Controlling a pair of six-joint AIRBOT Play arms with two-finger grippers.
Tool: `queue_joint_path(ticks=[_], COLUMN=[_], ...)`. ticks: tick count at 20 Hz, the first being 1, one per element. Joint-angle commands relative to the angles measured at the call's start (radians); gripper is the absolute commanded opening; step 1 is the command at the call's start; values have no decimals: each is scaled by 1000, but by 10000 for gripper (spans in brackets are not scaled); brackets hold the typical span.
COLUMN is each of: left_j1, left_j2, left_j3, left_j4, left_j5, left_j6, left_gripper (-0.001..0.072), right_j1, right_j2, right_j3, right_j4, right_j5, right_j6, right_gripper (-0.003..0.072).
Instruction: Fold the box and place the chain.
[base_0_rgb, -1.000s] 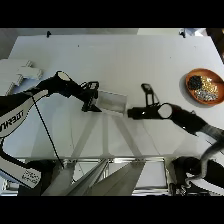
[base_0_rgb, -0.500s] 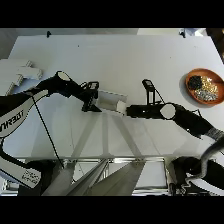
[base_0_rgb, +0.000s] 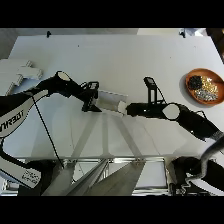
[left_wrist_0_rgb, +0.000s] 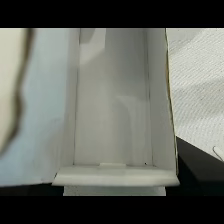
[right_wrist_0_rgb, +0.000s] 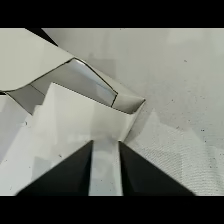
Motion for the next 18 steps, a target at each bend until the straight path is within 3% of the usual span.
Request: queue_joint_path(ticks=[1, 6, 7, 8, 9, 18], left_j1=[0, 0, 0, 0, 0, 0], left_j2=[1, 1, 1, 1, 1, 1], left_j3=[1, 1, 1, 1, 1, 1], left_j4=[0, 0, 0, 0, 0, 0], left_j5=[-1, -1, -1, -1, -1, -1], left_j6=[0, 0, 0, 0, 0, 0], left_gripper=[394, 394, 394, 394, 394, 394], right_j1=[1, 1, 1, 1, 1, 29], right_j2=[7, 7, 7, 7, 7, -47], right_j3=[1, 1, 1, 1, 1, 1], right_j4=[-2, -64, -64, -64, -63, -36], right_j5=[-25, -19, -20, -21, -21, -43], right_j6=[-8, -7, -7, -6, 2, 135], right_gripper=[280, 299, 332, 453, 477, 477])
